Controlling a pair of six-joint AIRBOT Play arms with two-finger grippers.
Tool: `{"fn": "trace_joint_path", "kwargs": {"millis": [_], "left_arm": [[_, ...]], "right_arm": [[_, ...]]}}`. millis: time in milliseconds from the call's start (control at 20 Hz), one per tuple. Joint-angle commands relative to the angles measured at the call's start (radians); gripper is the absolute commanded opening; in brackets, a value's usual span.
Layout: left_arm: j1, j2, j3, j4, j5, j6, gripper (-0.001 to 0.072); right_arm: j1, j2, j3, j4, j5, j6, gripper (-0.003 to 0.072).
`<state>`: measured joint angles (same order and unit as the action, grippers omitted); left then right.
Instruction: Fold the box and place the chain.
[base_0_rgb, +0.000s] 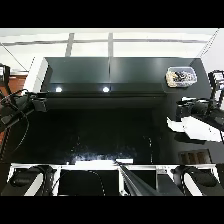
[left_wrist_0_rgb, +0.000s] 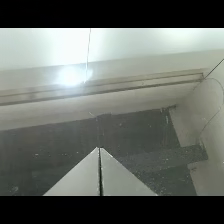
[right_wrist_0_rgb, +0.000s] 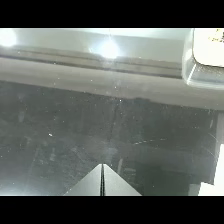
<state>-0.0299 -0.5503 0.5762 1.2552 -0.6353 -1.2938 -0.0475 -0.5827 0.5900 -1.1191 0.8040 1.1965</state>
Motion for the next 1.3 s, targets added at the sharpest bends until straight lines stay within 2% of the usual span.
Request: {"fn": "trace_joint_path", "kwargs": {"millis": [0, 700, 800, 950, 1250], "left_arm": [[0.001, 0.001, 0.000, 0.000, 0.000, 0.000, 0.0027], [0.001, 0.001, 0.000, 0.000, 0.000, 0.000, 0.0027], [0.001, 0.000, 0.000, -0.021, 0.027, 0.000, 0.0026], [0.001, 0.001, 0.000, -0.022, 0.103, 0.000, 0.0027], [0.001, 0.000, 0.000, -0.101, 0.261, 0.001, 0.0027]], "right_arm": [[0.001, 0.000, 0.000, 0.000, 0.000, 0.000, 0.0015], [0.001, 0.000, 0.000, 0.001, 0.000, 0.000, 0.0015], [0.001, 0.000, 0.000, 0.011, -0.016, 0.000, 0.0015], [0.001, 0.000, 0.000, 0.135, -0.106, 0.000, 0.0015], [0.004, -0.074, 0.000, 0.158, -0.518, 0.000, 0.0015]]}}
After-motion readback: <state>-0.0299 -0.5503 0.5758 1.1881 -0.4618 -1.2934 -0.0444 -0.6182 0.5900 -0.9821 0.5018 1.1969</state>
